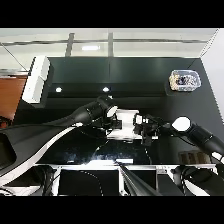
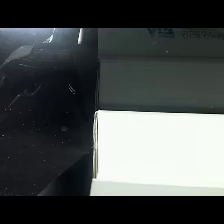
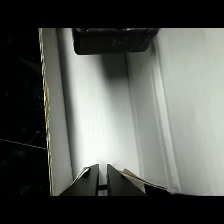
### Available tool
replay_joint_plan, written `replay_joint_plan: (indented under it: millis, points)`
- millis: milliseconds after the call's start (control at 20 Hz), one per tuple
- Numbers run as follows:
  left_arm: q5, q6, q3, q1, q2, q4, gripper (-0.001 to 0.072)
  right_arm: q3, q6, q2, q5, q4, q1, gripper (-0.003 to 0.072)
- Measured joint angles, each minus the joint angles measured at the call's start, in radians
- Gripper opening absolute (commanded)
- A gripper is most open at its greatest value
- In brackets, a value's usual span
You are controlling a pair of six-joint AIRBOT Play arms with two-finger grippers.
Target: Fold the box and place the chain.
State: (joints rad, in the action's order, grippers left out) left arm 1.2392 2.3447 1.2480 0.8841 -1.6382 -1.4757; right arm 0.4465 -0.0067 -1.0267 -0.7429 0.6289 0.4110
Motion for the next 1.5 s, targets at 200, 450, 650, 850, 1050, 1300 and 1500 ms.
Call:
replay_joint_plan:
  millis: [200,450,650,850,1050,1300,1500]
  points:
    - [-0.001,0.000,0.000,0.000,0.000,0.004,0.0029,-0.001,0.000,-0.026,0.023,-0.022,0.015,0.0058]
    - [-0.003,0.001,0.000,0.000,0.000,0.011,0.0029,0.000,-0.001,-0.034,0.044,-0.032,0.019,0.0070]
    - [-0.010,0.003,0.000,0.000,0.000,0.014,0.0029,-0.001,-0.002,-0.035,0.070,-0.034,0.020,0.0070]
    - [-0.009,0.001,0.000,0.000,0.000,0.014,0.0029,-0.001,0.000,-0.035,0.087,-0.031,0.020,0.0061]
    - [-0.008,-0.001,0.000,0.000,0.000,0.014,0.0029,0.003,0.000,-0.031,0.092,-0.028,0.020,0.0055]
    - [-0.007,-0.002,0.000,0.000,0.000,0.012,0.0029,0.020,0.024,0.031,0.090,-0.027,0.006,0.0055]
    - [-0.003,-0.008,0.000,0.000,0.000,0.011,0.0029,0.025,0.134,0.119,0.051,0.019,-0.085,0.0056]
